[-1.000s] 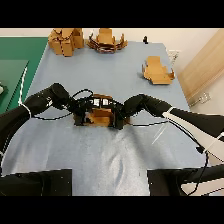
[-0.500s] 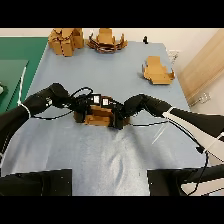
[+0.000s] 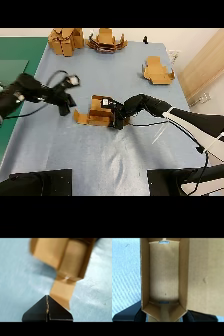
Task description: Fold the box.
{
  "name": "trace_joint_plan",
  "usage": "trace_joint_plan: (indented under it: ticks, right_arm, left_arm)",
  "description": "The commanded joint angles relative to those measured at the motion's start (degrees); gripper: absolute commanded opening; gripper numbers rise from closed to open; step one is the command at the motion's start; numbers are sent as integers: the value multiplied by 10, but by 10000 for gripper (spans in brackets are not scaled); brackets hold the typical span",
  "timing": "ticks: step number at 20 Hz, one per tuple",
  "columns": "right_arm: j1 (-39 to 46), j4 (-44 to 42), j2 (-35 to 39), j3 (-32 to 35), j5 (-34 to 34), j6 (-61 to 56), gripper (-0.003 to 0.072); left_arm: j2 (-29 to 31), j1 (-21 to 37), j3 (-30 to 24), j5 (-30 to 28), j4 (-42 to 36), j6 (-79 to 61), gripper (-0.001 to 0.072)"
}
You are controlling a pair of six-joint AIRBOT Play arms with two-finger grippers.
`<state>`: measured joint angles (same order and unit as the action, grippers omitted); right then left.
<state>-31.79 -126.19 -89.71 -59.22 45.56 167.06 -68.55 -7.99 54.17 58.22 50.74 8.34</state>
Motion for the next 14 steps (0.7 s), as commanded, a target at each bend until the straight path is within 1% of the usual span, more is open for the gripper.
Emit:
trace_joint_plan:
  ticks: [1, 2, 3, 5, 7, 9, 11, 14]
  right_arm:
    - [0, 0, 0, 0, 0, 0, 265]
    - [0, 0, 0, 0, 0, 0, 265]
    - [0, 0, 0, 0, 0, 0, 265]
    - [0, 0, 0, 0, 0, 0, 265]
    - [0, 0, 0, 0, 0, -1, 265]
    - [0, 0, 0, 0, 0, -1, 264]
    - [0, 0, 0, 0, 0, -1, 265]
    - [0, 0, 0, 0, 0, -1, 264]
  left_arm:
    - [7, 108, 0, 12, -10, 247, 6]
    - [-7, 128, 0, 18, -2, 308, 6]
    - [-26, 142, 0, 35, 3, 354, 6]
    - [-76, 139, 0, 67, -3, 386, 6]
    - [-127, 112, 0, 63, -12, 395, 6]
    - [-164, 76, 0, 63, -31, 395, 6]
    - [-182, 40, 0, 63, -54, 395, 6]
    - [-183, -2, 0, 43, -66, 395, 6]
